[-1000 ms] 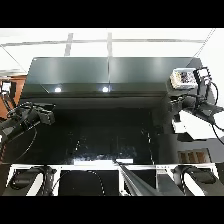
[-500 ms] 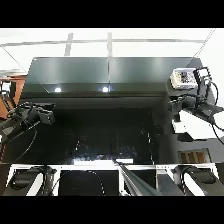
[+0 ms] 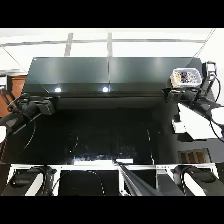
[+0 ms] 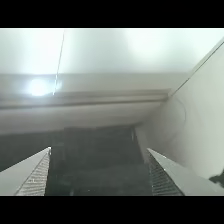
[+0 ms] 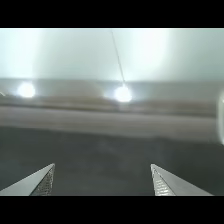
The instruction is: Fold the box and place the chain.
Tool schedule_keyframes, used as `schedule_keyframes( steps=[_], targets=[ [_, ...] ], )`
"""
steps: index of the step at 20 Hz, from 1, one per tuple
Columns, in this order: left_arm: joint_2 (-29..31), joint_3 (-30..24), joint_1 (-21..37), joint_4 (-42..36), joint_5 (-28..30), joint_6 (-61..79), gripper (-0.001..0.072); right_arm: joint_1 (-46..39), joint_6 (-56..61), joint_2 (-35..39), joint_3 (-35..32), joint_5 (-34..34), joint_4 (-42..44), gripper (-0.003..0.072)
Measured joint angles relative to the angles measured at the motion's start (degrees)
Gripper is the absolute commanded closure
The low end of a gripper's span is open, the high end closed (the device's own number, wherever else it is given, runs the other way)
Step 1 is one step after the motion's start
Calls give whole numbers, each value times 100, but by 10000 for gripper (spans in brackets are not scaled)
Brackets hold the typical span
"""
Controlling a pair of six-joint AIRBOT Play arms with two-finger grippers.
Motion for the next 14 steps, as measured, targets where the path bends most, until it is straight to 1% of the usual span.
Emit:
schedule_keyframes(
  steps=[1,2,4,6,8,10,12,14],
  targets=[
    [-164,107,0,136,-111,0,2,-190,483,-114,101,11,-525,-21],
    [-326,251,0,372,-365,-35,2,-514,1172,-247,280,70,-1228,-20],
    [-568,535,0,1051,-859,-455,2,-1429,2347,-599,778,260,-2579,-20],
    [-706,719,0,1735,-1263,-1040,2,-2485,2859,-1137,1392,713,-3375,-20],
    [-787,815,0,2151,-1497,-1469,2,-3460,2686,-1829,2065,1412,-3637,-20],
    [-831,866,0,2354,-1631,-1740,2,-4225,2072,-2570,2730,2205,-3593,-20],
    [-855,894,0,2455,-1705,-1893,2,-4684,1534,-3200,3298,2798,-3508,-20],
    [-866,907,0,2520,-1764,-1974,3,-4972,1010,-3781,3825,3268,-3346,-20]
  ],
)
